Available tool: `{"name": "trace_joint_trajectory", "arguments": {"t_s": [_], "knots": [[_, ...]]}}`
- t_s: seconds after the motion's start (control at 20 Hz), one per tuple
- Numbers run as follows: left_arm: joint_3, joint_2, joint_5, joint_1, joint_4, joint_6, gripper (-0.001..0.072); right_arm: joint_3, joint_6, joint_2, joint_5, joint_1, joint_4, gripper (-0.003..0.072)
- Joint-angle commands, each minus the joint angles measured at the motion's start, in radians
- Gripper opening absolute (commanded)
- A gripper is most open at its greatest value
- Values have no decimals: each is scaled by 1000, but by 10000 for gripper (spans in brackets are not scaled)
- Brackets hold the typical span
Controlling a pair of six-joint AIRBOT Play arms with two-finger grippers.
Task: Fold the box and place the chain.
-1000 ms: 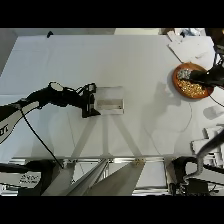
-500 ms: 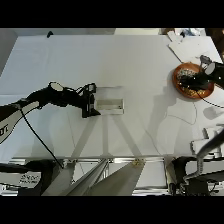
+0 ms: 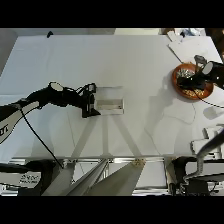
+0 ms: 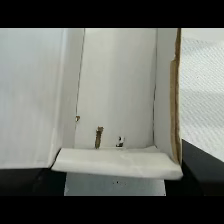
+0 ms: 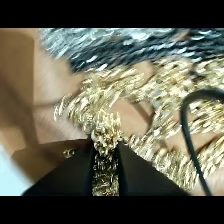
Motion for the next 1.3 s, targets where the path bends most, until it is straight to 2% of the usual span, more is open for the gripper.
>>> {"name": "trace_joint_trajectory", "arguments": {"t_s": [0.0, 0.3, 0.55, 0.75, 1.0, 1.25], "knots": [[0, 0, 10, 1, -2, 0, 153, 4, -57, 106, -38, 42, -25, 16], [0, 0, 10, 1, -2, 0, 153, 4, -60, 266, 43, 97, -42, 15], [0, 0, 10, 1, -2, 0, 153, 4, -107, 362, 219, 184, -41, 15], [0, 0, 10, 1, -2, 0, 153, 4, -70, 400, 312, 320, -40, 15], [0, 0, 10, 1, -2, 0, 153, 4, 74, 400, 290, 544, -29, 16], [0, 0, 10, 1, -2, 0, 153, 4, 151, 397, 211, 756, -29, 17]]}}
